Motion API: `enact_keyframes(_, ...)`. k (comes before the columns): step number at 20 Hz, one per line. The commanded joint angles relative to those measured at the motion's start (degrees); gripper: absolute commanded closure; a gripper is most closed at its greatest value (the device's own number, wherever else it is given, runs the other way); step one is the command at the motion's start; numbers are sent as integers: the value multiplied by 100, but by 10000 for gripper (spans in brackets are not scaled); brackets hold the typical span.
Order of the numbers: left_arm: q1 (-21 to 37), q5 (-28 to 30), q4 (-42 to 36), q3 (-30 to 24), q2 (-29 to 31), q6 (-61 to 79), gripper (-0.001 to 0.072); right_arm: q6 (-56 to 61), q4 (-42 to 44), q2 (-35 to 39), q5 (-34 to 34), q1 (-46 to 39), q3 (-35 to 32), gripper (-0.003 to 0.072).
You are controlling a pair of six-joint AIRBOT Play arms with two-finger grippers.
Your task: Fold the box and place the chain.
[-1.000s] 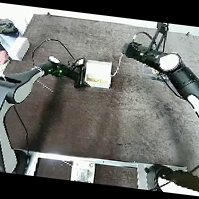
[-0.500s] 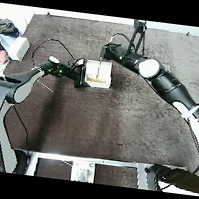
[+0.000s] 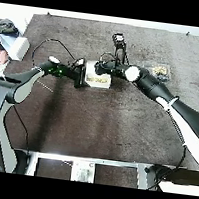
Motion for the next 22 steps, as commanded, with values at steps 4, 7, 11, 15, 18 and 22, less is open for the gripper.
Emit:
enact_keyframes(4, 0, 2, 2, 2, -2, 0, 357, -1405, 352, -48, 608, -1128, 452, 475)
enact_keyframes(7, 0, 2, 2, 2, -2, 0, 357, -3526, 2785, -597, 2216, -1978, 1169, 476)
enact_keyframes(11, 0, 2, 2, 2, -2, 0, 357, -4275, 3289, -1491, 3189, -2476, 1982, 475)
enact_keyframes(15, 0, 2, 2, 2, -2, 0, 357, -4677, 3495, -2356, 3856, -2540, 2804, 475)
enact_keyframes(18, 0, 2, 2, 2, -2, 2, 357, -4870, 3495, -2704, 4151, -2487, 3121, 475)
enact_keyframes(22, 0, 2, 2, 2, -2, 2, 357, -5401, 3493, -2693, 4645, -2400, 3139, 474)
